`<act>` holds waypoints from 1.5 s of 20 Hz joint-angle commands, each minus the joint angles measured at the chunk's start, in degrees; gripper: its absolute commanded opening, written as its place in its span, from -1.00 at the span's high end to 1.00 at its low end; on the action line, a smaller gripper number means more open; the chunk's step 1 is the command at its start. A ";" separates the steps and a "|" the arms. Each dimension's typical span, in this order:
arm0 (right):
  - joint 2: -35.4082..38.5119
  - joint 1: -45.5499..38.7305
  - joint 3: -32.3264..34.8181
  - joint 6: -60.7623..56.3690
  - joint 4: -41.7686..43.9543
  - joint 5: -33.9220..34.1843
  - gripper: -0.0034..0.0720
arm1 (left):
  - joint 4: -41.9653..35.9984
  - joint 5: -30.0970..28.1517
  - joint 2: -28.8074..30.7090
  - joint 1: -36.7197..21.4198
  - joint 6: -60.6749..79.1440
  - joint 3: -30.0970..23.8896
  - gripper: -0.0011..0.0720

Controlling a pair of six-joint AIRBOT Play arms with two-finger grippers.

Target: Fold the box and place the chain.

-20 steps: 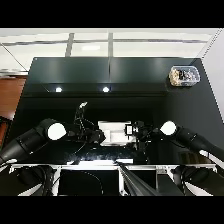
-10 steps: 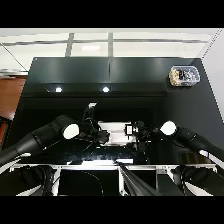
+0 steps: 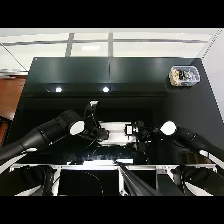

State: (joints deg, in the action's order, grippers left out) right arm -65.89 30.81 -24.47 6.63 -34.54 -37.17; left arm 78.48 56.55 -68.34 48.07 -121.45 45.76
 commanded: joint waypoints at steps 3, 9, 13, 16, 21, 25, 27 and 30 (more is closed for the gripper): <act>-0.04 0.02 0.04 0.00 0.02 -0.02 -0.52 | 2.64 2.49 -4.70 3.10 -3.58 3.56 -0.01; -0.04 0.02 0.04 0.00 0.02 -0.02 -0.52 | 5.77 3.76 -8.35 5.16 -7.80 6.01 0.00; -0.04 0.02 0.04 0.00 0.02 -0.02 -0.52 | 6.58 3.87 -8.39 5.11 -8.50 6.34 0.02; -0.04 0.02 0.04 0.00 0.02 -0.02 -0.52 | 6.60 3.50 -9.07 5.11 -10.73 6.43 0.23; -0.04 0.02 0.04 0.00 0.02 -0.02 -0.52 | 6.75 4.85 -10.99 5.14 -11.21 8.24 0.27; -0.04 0.02 0.04 0.00 0.02 -0.02 -0.52 | 6.49 6.51 -12.20 5.16 -11.91 9.49 0.36; -0.04 0.02 0.04 0.00 0.02 -0.02 -0.52 | 6.56 7.45 -12.22 5.16 -12.81 9.49 0.46; -0.04 0.02 0.04 0.00 0.02 -0.02 -0.52 | 6.51 8.28 -12.22 5.16 -12.96 9.49 0.80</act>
State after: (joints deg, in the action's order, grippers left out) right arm -65.89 30.81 -24.47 6.61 -34.50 -37.17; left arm 85.21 63.72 -80.38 53.19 -134.26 55.05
